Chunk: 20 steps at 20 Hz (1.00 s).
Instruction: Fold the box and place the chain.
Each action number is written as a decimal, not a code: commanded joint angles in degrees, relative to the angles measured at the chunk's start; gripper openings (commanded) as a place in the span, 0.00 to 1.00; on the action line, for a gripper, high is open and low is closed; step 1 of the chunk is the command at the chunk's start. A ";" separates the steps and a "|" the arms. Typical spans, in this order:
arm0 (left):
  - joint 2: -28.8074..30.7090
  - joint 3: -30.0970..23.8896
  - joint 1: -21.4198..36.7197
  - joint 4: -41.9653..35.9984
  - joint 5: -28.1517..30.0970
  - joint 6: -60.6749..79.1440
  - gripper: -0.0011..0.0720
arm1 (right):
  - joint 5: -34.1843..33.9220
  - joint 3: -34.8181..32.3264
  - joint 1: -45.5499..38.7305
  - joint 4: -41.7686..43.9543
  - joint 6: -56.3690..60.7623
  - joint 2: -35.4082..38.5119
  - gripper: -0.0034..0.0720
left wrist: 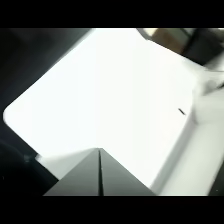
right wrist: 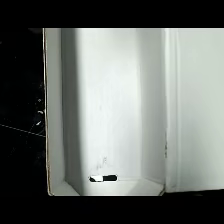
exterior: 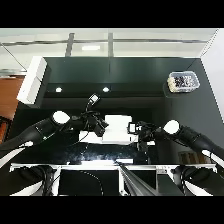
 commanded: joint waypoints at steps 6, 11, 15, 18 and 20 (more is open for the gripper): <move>4.13 1.07 0.94 7.89 -3.41 -0.17 0.05 | 0.11 -0.02 0.00 0.02 0.02 0.00 0.37; 15.15 1.03 8.31 20.11 -15.63 -0.17 0.05 | 0.09 -0.02 0.00 0.02 0.02 0.00 0.37; 13.77 0.74 10.32 34.51 -31.93 7.56 0.67 | 0.11 -0.02 0.00 0.00 0.02 -0.02 0.37; 11.17 0.22 8.83 37.38 -26.60 11.10 0.98 | 0.09 -0.02 0.02 0.02 0.02 -0.02 0.37; 8.57 0.22 8.81 32.46 -20.59 12.24 0.98 | 0.09 -0.02 0.15 0.17 0.02 -0.02 0.37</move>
